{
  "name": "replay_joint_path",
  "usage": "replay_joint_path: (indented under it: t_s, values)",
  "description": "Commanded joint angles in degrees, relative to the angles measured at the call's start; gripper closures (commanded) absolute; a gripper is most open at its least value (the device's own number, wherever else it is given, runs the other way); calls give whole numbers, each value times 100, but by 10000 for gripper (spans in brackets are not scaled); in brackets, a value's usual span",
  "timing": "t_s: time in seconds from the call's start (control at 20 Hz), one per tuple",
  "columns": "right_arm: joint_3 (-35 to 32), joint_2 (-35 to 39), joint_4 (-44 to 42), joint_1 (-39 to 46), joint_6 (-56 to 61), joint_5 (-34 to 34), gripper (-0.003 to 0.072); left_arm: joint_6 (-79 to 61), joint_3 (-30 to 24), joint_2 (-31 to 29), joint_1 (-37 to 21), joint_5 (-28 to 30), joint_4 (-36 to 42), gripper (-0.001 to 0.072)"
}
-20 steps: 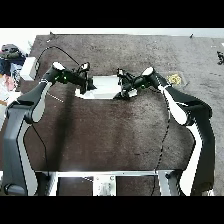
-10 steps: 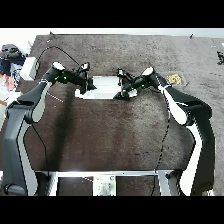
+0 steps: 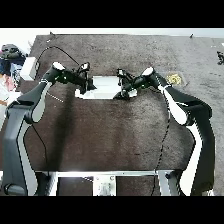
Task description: Fold the box and place the chain.
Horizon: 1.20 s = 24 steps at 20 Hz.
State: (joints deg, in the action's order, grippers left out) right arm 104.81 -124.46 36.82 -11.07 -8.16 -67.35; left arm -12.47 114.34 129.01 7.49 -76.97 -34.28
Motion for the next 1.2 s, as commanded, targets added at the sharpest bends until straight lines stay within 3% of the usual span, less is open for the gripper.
replay_joint_path:
  t_s: [0.0, 0.75, 0.8, 0.85, 1.15]
  values:
    - [0, -2, 0, -4, 2, 9, 216, 0, 0, 0, -4, 2, 0, 697]
    - [0, -2, 0, -4, 2, 9, 216, 63, 0, 0, -4, -92, 50, 691]
    - [0, -2, 0, -4, 2, 9, 217, 66, 7, 0, -4, -192, 90, 471]
    - [0, -2, 0, -4, 2, 9, 216, 76, 7, -7, -9, -256, 179, 390]
    - [0, -2, 0, -4, 2, 9, 216, 566, 131, -417, -431, -625, 186, 389]
